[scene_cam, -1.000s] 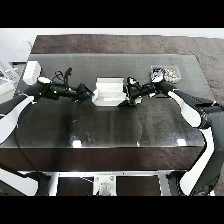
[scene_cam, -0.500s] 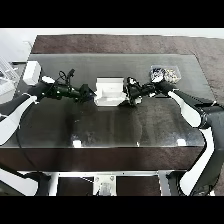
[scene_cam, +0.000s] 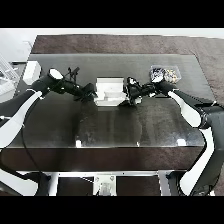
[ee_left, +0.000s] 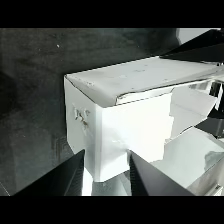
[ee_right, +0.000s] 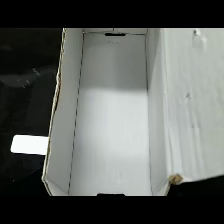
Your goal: Fold the box and place the chain.
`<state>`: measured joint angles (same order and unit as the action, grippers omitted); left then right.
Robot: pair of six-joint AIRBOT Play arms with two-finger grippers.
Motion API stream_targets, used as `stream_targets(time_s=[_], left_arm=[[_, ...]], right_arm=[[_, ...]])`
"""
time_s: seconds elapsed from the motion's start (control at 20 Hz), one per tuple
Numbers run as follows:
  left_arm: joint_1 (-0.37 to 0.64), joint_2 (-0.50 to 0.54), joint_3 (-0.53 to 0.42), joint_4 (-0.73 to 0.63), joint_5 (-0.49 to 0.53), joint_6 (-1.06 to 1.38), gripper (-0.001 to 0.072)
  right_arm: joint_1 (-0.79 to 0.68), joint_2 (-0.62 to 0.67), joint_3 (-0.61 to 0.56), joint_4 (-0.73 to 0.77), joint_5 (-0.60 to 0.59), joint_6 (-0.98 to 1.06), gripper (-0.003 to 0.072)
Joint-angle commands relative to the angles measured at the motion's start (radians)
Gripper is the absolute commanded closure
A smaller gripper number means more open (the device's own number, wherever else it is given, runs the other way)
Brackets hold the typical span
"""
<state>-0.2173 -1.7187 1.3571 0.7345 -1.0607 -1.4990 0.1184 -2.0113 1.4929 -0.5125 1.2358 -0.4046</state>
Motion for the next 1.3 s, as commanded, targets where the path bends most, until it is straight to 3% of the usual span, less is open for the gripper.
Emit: stream_targets(time_s=[0.0, 0.95, 1.25], left_arm=[[-0.024, 0.0, 0.029, 0.054, 0.002, -0.089, 0.0381], [-0.088, -0.002, 0.058, 0.164, 0.055, -0.24, 0.0381], [-0.111, -0.038, 0.163, 0.268, -0.016, -0.325, 0.0381]], right_arm=[[0.0, 0.0, 0.0, 0.0, 0.0, 0.0, 0.0102], [0.0, 0.0, 0.0, 0.0, 0.0, 0.0, 0.0102], [0.0, 0.0, -0.001, 0.0, 0.0, 0.0, 0.0102]])
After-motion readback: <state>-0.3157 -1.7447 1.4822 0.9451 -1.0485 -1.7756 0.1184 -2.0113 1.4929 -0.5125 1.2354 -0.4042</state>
